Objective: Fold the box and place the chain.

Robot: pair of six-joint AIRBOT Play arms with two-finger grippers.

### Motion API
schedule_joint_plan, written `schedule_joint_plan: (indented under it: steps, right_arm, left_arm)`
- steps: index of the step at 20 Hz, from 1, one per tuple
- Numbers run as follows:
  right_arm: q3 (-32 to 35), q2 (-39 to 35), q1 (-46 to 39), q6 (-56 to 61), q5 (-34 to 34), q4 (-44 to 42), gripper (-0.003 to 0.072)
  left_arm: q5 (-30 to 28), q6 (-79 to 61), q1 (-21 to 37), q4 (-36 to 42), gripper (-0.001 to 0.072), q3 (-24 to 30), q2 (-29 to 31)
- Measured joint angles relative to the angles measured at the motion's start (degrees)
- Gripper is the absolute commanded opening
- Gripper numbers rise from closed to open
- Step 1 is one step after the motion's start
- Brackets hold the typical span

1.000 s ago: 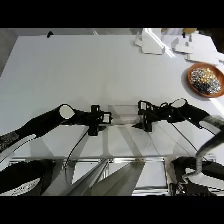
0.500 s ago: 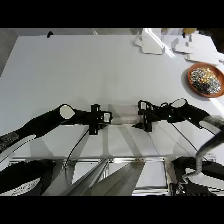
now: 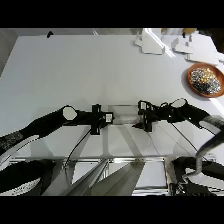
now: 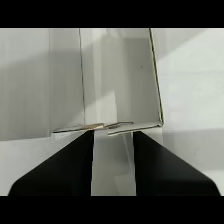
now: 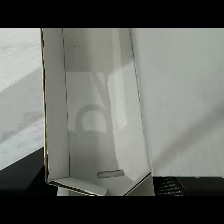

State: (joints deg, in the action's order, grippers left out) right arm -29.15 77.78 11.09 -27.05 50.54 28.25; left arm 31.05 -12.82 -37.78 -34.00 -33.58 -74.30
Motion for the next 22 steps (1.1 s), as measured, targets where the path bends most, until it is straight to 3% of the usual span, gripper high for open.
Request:
schedule_joint_plan:
  steps: [3, 5, 16, 17, 19, 20, 22]
  right_arm:
    - [0.0, 0.0, 0.0, 0.0, 0.0, 0.0, 0.0342]
    - [0.0, 0.0, 0.0, 0.0, 0.0, 0.02, 0.0342]
    - [0.0, 0.0, -0.02, -0.02, 0.07, 0.02, 0.0342]
    - [-0.02, 0.0, -0.02, -0.07, 0.07, 0.04, 0.0342]
    - [-0.02, 0.0, -0.02, -0.11, 0.07, 0.04, 0.0342]
    - [-0.02, 0.0, -0.02, -0.13, 0.07, 0.04, 0.0342]
    - [-0.02, -0.02, -0.04, -0.15, 0.09, 0.09, 0.0342]
  left_arm:
    - [-0.46, -0.02, -0.35, 0.63, 0.0243, 0.0, -0.11]
    - [-1.01, -0.02, -0.61, 0.96, 0.0195, 0.0, -0.11]
    - [-3.17, -3.76, -2.64, 5.99, 0.0214, 0.04, -0.17]
    - [-3.23, -3.82, -2.75, 6.1, 0.0232, 0.04, -0.24]
    - [-3.43, -3.98, -3.08, 6.56, 0.0449, -0.02, -0.68]
    - [-3.48, -3.98, -3.3, 6.78, 0.0521, -0.07, -0.96]
    - [-3.72, -4.0, -3.76, 7.41, 0.0533, -0.13, -1.49]
